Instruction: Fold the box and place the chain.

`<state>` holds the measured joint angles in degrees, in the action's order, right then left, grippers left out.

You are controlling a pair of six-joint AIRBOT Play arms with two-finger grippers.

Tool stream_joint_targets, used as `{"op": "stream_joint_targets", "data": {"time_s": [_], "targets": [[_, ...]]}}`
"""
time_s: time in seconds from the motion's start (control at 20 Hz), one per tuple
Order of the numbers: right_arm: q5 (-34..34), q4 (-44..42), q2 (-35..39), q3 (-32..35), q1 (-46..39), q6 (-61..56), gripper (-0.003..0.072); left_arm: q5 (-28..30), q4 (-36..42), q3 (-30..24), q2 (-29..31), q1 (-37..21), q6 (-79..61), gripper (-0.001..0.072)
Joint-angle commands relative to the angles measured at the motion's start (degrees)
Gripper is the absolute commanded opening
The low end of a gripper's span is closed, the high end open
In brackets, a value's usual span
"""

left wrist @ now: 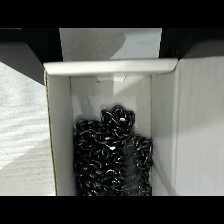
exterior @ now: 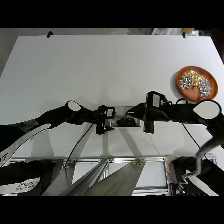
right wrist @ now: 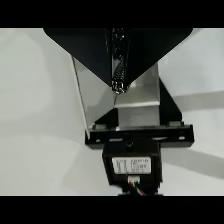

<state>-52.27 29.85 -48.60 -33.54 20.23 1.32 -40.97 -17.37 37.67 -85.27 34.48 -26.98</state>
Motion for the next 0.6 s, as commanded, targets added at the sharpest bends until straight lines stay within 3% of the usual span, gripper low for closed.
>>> {"op": "stream_joint_targets", "data": {"time_s": [0.0,0.1,0.2,0.25,0.35,0.45,0.55], "targets": [[0.24,1.4,-4.63,0.04,0.48,0.0,0.0086,0.02,-0.02,-0.02,0.0,0.02,0.0,0.0256],[0.55,1.2,-5.51,-0.13,0.48,0.52,0.023,0.02,-0.02,-0.02,0.0,0.02,0.0,0.0256],[-1.36,1.75,-5.97,-2.95,0.46,0.2,0.0225,0.02,-0.02,-0.02,0.0,0.02,-0.02,0.0256],[-4.48,2.29,-6.95,-5.75,0.46,-0.66,0.0198,0.02,-0.02,-0.02,0.0,0.02,-0.02,0.0256],[-12.7,4.9,-10.88,-13.53,0.46,-4.0,0.0019,0.0,-0.02,-0.02,0.0,0.02,-0.02,0.0256],[-15.74,8.15,-16.37,-20.85,0.46,-9.16,0.0019,0.02,-0.02,-0.02,0.0,0.02,0.0,0.0256],[-14.45,12.39,-21.42,-25.33,0.39,-15.52,0.0018,0.02,-0.02,-0.02,0.0,0.02,-0.02,0.0256]]}}
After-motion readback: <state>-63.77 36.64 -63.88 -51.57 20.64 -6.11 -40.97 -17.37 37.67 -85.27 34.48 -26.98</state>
